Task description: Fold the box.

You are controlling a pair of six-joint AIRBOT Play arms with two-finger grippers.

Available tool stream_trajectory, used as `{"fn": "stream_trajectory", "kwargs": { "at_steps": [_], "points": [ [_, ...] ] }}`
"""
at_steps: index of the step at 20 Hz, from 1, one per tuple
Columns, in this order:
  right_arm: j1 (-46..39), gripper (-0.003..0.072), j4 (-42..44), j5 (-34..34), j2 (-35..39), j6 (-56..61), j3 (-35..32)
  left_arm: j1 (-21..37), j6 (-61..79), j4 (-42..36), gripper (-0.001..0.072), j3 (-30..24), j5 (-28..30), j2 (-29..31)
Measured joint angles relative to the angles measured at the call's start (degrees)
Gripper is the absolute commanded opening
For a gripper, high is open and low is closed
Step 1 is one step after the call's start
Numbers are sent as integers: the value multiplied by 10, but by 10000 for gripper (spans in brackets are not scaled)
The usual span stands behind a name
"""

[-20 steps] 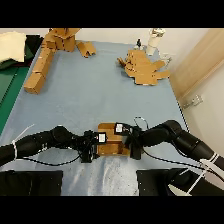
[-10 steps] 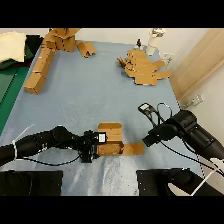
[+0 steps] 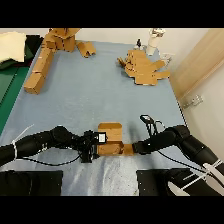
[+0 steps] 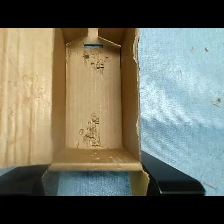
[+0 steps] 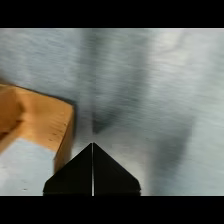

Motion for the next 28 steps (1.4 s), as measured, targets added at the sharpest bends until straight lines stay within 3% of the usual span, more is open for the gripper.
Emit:
{"fn": "stream_trajectory", "kwargs": {
  "at_steps": [8, 10, 15, 17, 20, 28],
  "points": [
    [52, 6, 72, 48, 24, -2, 3, 0, 0, 0, 476, 0, 0, 0],
    [56, 128, 72, 47, 31, 4, 10, 0, 0, 0, 476, 0, 0, 0],
    [59, 131, 65, 28, 39, 10, 34, 0, 0, 0, 476, 0, 1, 0],
    [60, 258, 56, 25, 39, 11, 45, 0, 0, 0, 476, 0, 1, 0],
    [61, 368, 54, 20, 39, 11, 54, 0, 0, 0, 476, 0, 0, 0],
    [77, 387, 60, 22, 2, 11, 64, 0, 0, 0, 476, 0, 0, 0]
  ]
}}
